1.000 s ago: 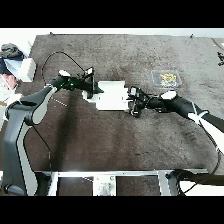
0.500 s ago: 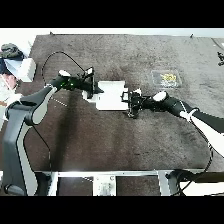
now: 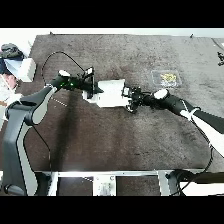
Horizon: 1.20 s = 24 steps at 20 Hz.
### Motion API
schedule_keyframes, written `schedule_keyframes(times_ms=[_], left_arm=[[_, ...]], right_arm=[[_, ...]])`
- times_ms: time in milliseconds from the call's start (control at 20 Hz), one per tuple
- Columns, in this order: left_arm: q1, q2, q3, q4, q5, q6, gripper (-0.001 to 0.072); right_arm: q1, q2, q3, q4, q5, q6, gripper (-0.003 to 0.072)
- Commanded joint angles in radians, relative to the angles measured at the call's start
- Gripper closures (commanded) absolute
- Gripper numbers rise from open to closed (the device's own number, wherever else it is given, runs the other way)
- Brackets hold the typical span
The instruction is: Fold the box and place the chain.
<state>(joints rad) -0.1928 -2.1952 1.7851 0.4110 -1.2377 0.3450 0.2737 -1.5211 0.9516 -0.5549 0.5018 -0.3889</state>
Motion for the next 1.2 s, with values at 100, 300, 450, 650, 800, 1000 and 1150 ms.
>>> schedule_keyframes(times_ms=[100, 300, 450, 650, 800, 1000, 1150], left_arm=[[0.0, -0.001, 0.0, 0.0, 0.0, 0.0, 0.0698], [0.0, -0.001, 0.0, 0.0, 0.0, 0.0, 0.0698], [0.0, -0.001, 0.0, 0.0, 0.0, 0.0, 0.0699], [0.0, -0.001, 0.0, 0.0, 0.0, 0.0, 0.0698], [0.0, -0.001, 0.0, 0.0, 0.0, 0.0, 0.0698], [0.0, -0.001, 0.0, 0.0, 0.0, 0.0, 0.0698], [0.0, -0.001, 0.0, 0.0, 0.0, 0.0, 0.0698]], right_arm=[[-0.011, 0.002, 0.057, 0.005, -0.001, 0.0, -0.0012], [-0.05, -0.038, 0.095, 0.005, 0.056, 0.0, -0.0012], [-0.051, -0.076, 0.15, -0.002, 0.095, -0.001, -0.0012], [-0.061, -0.119, 0.214, -0.002, 0.134, 0.0, -0.0013], [-0.081, -0.137, 0.241, -0.002, 0.181, 0.002, -0.0013], [-0.099, -0.144, 0.247, -0.003, 0.207, 0.026, -0.0013], [-0.099, -0.161, 0.256, -0.008, 0.23, 0.026, -0.0012]])
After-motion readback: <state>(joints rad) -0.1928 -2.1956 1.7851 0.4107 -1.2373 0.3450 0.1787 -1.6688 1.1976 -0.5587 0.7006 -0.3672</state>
